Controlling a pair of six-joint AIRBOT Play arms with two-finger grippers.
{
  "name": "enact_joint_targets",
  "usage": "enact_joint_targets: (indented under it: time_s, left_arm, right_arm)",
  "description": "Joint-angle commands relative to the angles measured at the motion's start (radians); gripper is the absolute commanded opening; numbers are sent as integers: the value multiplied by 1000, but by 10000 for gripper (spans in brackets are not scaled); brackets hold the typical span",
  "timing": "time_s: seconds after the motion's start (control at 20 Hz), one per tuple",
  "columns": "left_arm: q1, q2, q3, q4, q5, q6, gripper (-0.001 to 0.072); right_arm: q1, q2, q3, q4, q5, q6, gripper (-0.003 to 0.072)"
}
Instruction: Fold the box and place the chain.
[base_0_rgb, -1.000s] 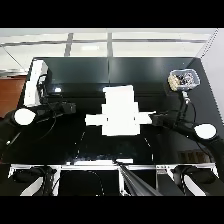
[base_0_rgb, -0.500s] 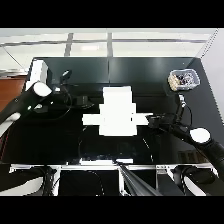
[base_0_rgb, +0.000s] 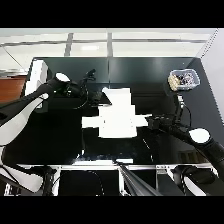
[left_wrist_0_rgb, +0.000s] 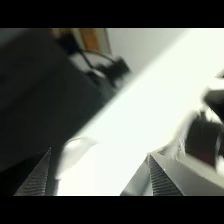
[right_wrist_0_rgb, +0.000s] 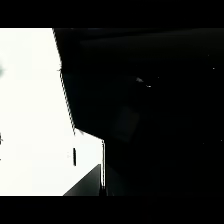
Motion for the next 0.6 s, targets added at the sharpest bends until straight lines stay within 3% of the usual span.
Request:
enact_joint_targets:
  time_s: [0.0, 0.1, 0.15, 0.2, 0.35, 0.4, 0.55]
  left_arm:
    - [-17, -60, 49, 7, -180, 153, 550]
    - [-17, -74, 63, 81, -240, 192, 470]
    - [-17, -79, 66, 105, -263, 222, 361]
    - [-18, -82, 69, 112, -278, 247, 331]
    - [-29, -82, 69, 118, -283, 277, 327]
    - [-33, -82, 69, 123, -283, 283, 264]
    - [-41, -82, 69, 122, -265, 283, 254]
  right_arm:
    - [1, 1, 0, -1, 2, 0, 18]
    - [1, 1, 0, -1, 2, 0, 17]
    - [1, 1, 0, -1, 3, 0, 17]
    - [1, 1, 0, -1, 6, 0, 18]
    - [1, 1, 0, -2, 24, 0, 18]
    - [1, 1, 0, -2, 24, 0, 18]
    - [1, 1, 0, -7, 24, 0, 18]
